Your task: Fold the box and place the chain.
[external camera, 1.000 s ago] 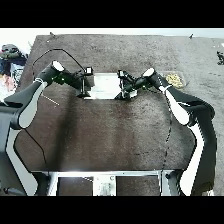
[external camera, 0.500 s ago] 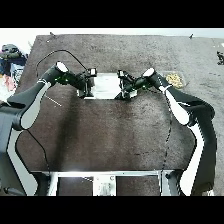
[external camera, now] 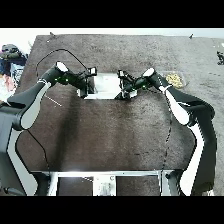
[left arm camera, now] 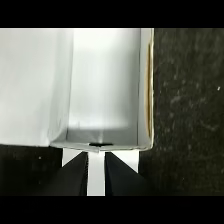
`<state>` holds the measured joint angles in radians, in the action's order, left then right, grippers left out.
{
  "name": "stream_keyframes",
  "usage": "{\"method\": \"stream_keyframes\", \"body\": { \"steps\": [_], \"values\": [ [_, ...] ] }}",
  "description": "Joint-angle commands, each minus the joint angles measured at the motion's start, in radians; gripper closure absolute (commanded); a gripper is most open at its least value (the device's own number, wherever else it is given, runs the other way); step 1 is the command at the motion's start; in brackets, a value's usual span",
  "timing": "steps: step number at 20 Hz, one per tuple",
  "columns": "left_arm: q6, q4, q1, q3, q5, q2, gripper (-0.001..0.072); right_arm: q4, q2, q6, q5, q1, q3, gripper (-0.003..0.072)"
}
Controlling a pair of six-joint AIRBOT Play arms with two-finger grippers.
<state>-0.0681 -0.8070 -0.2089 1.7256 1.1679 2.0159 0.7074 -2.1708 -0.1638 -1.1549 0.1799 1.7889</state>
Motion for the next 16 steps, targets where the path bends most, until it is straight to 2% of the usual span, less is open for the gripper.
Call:
{"method": "stream_keyframes", "body": {
  "steps": [1,5,6,7,12,13,14,16],
  "values": [
    [-0.047,0.074,0.0,0.0,0.007,0.001,0.0595,0.0,0.0,0.0,0.0,0.0,0.0,0.0308],
    [-0.05,0.084,0.0,0.0,0.014,0.003,0.0594,0.0,0.0,0.0,0.0,0.0,0.0,0.0308],
    [-0.064,0.102,0.0,0.0,0.02,0.012,0.0572,0.0,0.0,0.0,0.0,0.0,0.0,0.0308],
    [-0.073,0.116,0.0,-0.001,0.021,0.021,0.0515,0.0,0.0,0.0,0.0,0.0,0.0,0.0308],
    [-0.082,0.147,0.0,-0.002,0.022,0.039,0.0512,0.0,0.0,0.0,0.0,0.0,0.0,0.0308],
    [-0.099,0.164,0.0,-0.002,0.032,0.039,0.0396,0.0,0.0,0.0,0.0,0.0,0.0,0.0308],
    [-0.098,0.169,0.0,-0.002,0.032,0.039,0.0341,0.0,0.0,0.0,0.0,0.0,0.0,0.0308],
    [-0.098,0.163,0.0,-0.002,0.032,0.039,0.0338,0.0,0.0,0.0,0.0,0.0,0.0,0.0308]
  ]
}}
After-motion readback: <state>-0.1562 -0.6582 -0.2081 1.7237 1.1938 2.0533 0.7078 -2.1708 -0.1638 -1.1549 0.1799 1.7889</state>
